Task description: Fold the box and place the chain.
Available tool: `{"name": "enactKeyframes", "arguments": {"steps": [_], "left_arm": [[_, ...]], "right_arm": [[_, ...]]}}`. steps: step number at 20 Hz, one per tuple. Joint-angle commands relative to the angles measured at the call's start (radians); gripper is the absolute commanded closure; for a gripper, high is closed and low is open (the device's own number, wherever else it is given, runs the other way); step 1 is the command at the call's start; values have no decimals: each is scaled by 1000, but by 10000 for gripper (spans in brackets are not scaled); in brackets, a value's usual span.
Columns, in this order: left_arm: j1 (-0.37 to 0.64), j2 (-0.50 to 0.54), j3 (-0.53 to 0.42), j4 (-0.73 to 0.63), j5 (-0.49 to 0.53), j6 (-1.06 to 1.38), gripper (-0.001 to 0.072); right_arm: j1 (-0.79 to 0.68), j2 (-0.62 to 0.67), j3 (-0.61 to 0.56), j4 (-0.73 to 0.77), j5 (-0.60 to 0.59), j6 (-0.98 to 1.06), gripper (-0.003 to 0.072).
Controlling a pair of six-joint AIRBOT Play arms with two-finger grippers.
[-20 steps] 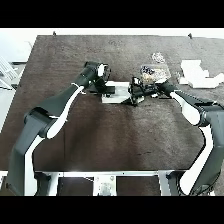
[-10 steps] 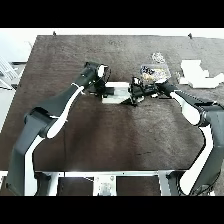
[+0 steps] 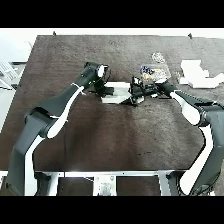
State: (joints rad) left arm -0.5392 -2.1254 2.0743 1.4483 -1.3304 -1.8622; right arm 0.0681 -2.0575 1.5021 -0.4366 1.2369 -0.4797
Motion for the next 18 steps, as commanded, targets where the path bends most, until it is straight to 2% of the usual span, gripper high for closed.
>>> {"name": "enactKeyframes", "arguments": {"steps": [1, 2, 12, 18], "left_arm": [[0, 0, 0, 3, -4, 5, 448], [0, 0, 0, 3, -6, 6, 229], [0, 41, 0, -13, -35, 89, 211], [1, 119, 0, -15, -76, 166, 210]], "right_arm": [[0, 0, 0, -1, -1, 0, 106], [0, 0, 0, -1, -1, 0, 105], [0, 0, 0, -1, -1, 0, 106], [0, 0, 0, -1, -1, 0, 106]]}}
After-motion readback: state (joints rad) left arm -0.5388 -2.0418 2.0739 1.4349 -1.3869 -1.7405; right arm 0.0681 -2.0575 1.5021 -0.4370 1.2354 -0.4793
